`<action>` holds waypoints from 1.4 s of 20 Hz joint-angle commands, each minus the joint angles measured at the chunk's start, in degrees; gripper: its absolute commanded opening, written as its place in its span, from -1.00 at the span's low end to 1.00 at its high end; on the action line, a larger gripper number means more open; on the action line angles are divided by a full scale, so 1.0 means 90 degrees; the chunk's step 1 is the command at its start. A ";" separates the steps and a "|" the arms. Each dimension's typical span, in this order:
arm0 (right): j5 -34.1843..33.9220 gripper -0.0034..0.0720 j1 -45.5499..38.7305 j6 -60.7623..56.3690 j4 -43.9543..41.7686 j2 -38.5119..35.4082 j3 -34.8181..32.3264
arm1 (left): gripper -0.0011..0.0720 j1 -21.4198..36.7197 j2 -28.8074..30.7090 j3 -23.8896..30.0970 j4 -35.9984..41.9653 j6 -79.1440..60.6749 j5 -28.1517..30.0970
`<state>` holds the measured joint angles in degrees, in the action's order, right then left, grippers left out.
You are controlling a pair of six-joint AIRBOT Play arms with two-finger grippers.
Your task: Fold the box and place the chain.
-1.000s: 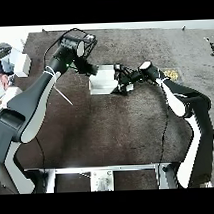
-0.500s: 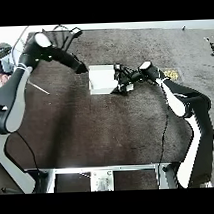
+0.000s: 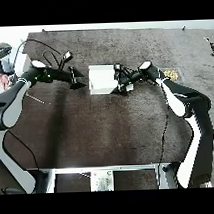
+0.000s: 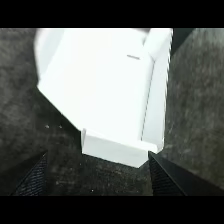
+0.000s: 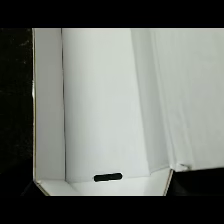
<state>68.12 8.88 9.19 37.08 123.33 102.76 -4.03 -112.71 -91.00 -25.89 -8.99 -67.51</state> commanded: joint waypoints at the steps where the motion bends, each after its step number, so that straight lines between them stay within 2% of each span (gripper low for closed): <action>1: 0.0002 0.70 0.0005 0.0000 0.0000 0.0002 0.0002 | 0.99 0.0015 -0.0391 -0.0058 0.0260 -0.0833 -0.0155; 7: 0.0002 0.70 0.0010 0.0000 0.0000 0.0002 0.0002 | 0.99 -0.0141 -0.0600 -0.0078 0.0245 -0.1630 -0.0041; 10: 0.0002 0.70 0.0010 0.0000 -0.0002 0.0002 0.0002 | 0.99 -0.0270 -0.0901 -0.0486 0.0189 -0.1469 -0.0036; 13: 0.0002 0.70 0.0010 0.0000 -0.0002 0.0002 0.0002 | 0.99 -0.0267 -0.1103 -0.0899 0.0085 -0.1256 -0.0391; 21: 0.0002 0.70 0.0005 0.0000 0.0000 0.0002 0.0002 | 0.99 -0.0267 -0.1103 -0.0908 -0.0403 -0.1292 -0.0906; 28: 0.0000 0.70 0.0005 0.0002 0.0000 0.0002 0.0002 | 0.99 -0.0376 -0.1103 -0.0906 0.0070 -0.1394 -0.0658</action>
<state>68.18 8.95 9.21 37.06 123.33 102.78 -6.79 -122.63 -99.09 -26.79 -20.99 -74.54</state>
